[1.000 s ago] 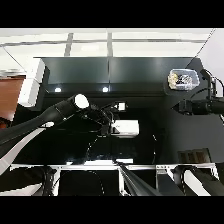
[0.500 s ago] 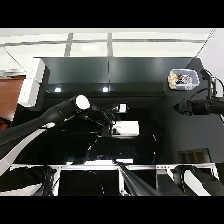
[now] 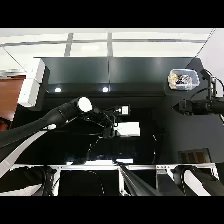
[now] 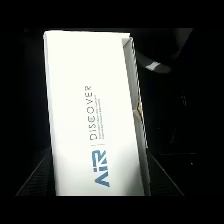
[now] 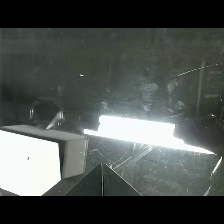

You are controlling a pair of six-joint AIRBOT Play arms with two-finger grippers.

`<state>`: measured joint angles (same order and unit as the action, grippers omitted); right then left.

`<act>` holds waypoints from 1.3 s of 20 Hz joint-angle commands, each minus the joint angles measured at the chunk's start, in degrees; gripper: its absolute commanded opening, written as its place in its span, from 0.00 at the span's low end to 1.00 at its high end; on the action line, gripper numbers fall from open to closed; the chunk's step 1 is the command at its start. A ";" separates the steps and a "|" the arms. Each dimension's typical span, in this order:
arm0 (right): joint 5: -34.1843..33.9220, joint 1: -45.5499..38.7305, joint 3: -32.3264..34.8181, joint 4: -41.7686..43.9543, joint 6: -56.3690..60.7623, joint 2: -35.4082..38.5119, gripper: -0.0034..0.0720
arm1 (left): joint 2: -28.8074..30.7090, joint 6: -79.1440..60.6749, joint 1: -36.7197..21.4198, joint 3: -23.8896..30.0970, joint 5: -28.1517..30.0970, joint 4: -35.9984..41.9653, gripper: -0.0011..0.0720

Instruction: Fold the box and place the chain.

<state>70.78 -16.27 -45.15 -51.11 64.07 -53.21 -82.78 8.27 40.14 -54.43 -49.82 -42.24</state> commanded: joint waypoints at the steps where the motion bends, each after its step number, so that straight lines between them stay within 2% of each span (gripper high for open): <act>1: -0.07 0.00 0.00 0.00 -0.02 0.00 0.06 | -0.04 1.60 0.37 0.04 2.29 -2.12 0.98; 10: -0.04 0.00 0.00 0.02 -0.02 0.02 0.06 | 2.29 4.24 0.31 -0.02 1.79 -2.27 0.98; 26: 0.11 0.00 0.00 0.02 0.02 0.02 0.06 | 2.19 5.90 1.33 0.02 1.40 -3.89 0.98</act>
<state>70.87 -16.27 -45.15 -51.09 64.05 -53.21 -80.60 13.93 41.25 -54.37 -48.58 -45.89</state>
